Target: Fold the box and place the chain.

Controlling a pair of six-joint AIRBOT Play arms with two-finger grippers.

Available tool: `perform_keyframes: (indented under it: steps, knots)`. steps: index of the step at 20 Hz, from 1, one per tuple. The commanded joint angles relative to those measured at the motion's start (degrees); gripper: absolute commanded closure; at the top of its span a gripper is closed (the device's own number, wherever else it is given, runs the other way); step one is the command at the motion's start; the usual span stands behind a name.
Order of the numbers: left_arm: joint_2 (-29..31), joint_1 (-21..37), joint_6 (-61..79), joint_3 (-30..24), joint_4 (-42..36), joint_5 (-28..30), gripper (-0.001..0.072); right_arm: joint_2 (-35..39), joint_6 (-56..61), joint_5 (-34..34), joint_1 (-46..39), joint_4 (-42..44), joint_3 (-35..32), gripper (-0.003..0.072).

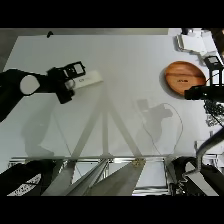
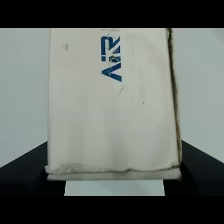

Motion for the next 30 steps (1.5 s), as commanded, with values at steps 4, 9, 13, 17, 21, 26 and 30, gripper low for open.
perform_keyframes:
  steps: [4,9,13,17,21,26,30]
  knots:
    - [6.75,9.38,-30.34,-0.09,11.04,8.41,0.0702,0.07,0.00,-0.04,-0.04,-0.02,0.00,0.0677]
    - [6.93,16.37,-49.83,-9.70,4.17,28.72,0.0704,0.07,0.00,-0.07,-0.04,-0.02,0.00,0.0677]
    - [5.49,16.55,-60.48,-24.17,5.53,36.68,0.0705,0.07,0.00,-0.09,-0.04,-0.02,0.00,0.0677]
    - [3.06,16.87,-59.84,-31.54,11.26,35.34,0.0701,0.07,0.00,-0.13,-0.04,-0.04,0.00,0.0677]
    - [0.15,17.20,-58.84,-32.17,11.52,34.93,0.0659,0.07,0.00,-0.24,-0.04,-0.04,0.00,0.0677]
    - [-0.76,17.20,-58.84,-32.17,11.52,31.50,0.0290,0.07,0.00,-0.24,-0.04,-0.04,0.00,0.0677]
    - [-0.24,17.18,-57.86,-32.15,11.54,25.94,0.0010,0.07,0.00,-0.24,-0.04,-0.04,0.00,0.0677]
